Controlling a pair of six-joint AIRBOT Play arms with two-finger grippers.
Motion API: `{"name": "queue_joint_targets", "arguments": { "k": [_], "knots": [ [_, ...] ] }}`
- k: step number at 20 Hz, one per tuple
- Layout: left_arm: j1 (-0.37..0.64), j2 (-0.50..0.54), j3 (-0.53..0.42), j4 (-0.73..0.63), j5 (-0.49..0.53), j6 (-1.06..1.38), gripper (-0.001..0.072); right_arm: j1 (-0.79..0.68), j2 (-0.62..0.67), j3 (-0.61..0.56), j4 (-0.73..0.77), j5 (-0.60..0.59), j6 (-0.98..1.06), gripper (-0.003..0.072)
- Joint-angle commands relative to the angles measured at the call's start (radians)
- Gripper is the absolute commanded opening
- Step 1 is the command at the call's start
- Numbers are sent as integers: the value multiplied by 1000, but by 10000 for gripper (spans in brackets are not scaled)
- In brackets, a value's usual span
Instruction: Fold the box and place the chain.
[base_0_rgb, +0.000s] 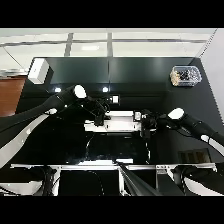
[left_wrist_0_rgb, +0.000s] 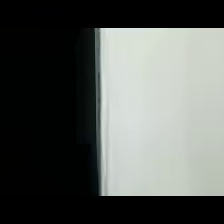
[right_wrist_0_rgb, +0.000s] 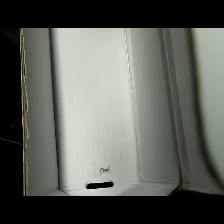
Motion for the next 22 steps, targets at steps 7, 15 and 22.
{"name": "queue_joint_targets", "arguments": {
  "k": [7,15,22],
  "knots": [
    [0,0,1,0,0,0,25,0,-6,1,-39,-7,43,705],
    [0,0,1,0,1,-2,28,0,-6,1,-40,-6,43,474],
    [55,125,3,127,-60,-265,615,0,-6,1,-37,-6,43,474]
  ]
}}
